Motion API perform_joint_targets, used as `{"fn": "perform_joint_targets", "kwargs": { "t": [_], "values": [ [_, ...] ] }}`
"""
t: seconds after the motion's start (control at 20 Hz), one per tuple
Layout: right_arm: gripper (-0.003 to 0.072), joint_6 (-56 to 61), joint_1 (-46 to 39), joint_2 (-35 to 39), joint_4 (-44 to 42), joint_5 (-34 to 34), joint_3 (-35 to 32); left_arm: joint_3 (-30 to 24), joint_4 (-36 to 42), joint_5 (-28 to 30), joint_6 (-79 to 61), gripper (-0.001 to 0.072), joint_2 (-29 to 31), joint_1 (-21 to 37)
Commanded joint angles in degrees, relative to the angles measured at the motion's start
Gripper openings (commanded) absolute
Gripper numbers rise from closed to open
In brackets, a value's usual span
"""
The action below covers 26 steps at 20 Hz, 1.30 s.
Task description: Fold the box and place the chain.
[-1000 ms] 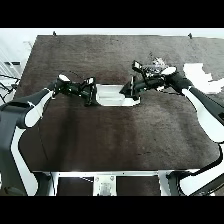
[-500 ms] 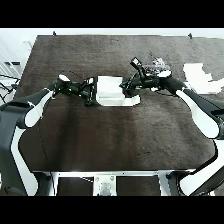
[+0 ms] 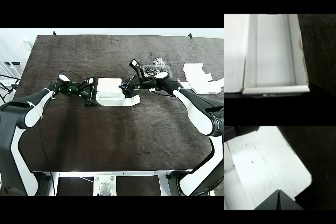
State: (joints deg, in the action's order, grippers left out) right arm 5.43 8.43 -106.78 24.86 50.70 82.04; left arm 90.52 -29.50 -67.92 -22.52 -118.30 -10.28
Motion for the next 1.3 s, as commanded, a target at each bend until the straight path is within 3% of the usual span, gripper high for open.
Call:
{"fn": "perform_joint_targets", "kwargs": {
  "t": [0.0, 0.15, 0.2, 0.3, 0.5, 0.95, 1.0, 1.05, 1.1, 1.25],
  "values": [
    [0.0035, 0.2, 0.0, 2.9, 1.8, 1.0, 0.7, 0.0, 0.0, 0.0, 0.0, 0.0469, 0.0, 0.0],
    [0.0103, 4.2, 0.0, 8.8, 13.2, 3.3, 0.7, 0.0, 0.0, 0.0, 0.0, 0.0468, 0.0, 0.0],
    [0.0199, 5.1, 0.0, 10.4, 17.6, 4.8, 0.7, 0.0, 0.0, 0.0, 0.0, 0.0469, 0.0, 0.0],
    [0.0580, 5.1, 0.0, 12.4, 26.8, 8.3, 0.6, 0.0, 0.0, 0.0, 0.0, 0.0469, 0.0, 0.0],
    [0.0590, 0.2, 0.1, 12.1, 31.3, 9.8, -2.1, 0.0, 0.0, 0.0, 0.0, 0.0469, 0.0, 0.0],
    [0.0580, -6.6, 1.4, 6.6, 26.1, 9.4, -3.8, 0.0, 0.0, 0.0, 0.0, 0.0469, 0.0, 0.0],
    [0.0563, -6.6, 1.6, 6.3, 26.1, 9.4, -3.8, 0.0, 0.0, 0.0, 0.0, 0.0469, 0.0, 0.0],
    [0.0459, -6.6, 1.9, 6.1, 26.0, 9.4, -3.8, 0.0, 0.0, 0.0, 0.0, 0.0469, 0.0, 0.0],
    [0.0419, -6.6, 2.0, 6.0, 25.3, 9.4, -3.8, 0.0, 0.0, 0.0, 0.0, 0.0469, 0.0, 0.0],
    [0.0420, -6.9, 2.3, 5.4, 23.4, 8.4, -3.8, 0.0, 0.0, 0.0, 0.0, 0.0469, 0.0, 0.0]
  ]
}}
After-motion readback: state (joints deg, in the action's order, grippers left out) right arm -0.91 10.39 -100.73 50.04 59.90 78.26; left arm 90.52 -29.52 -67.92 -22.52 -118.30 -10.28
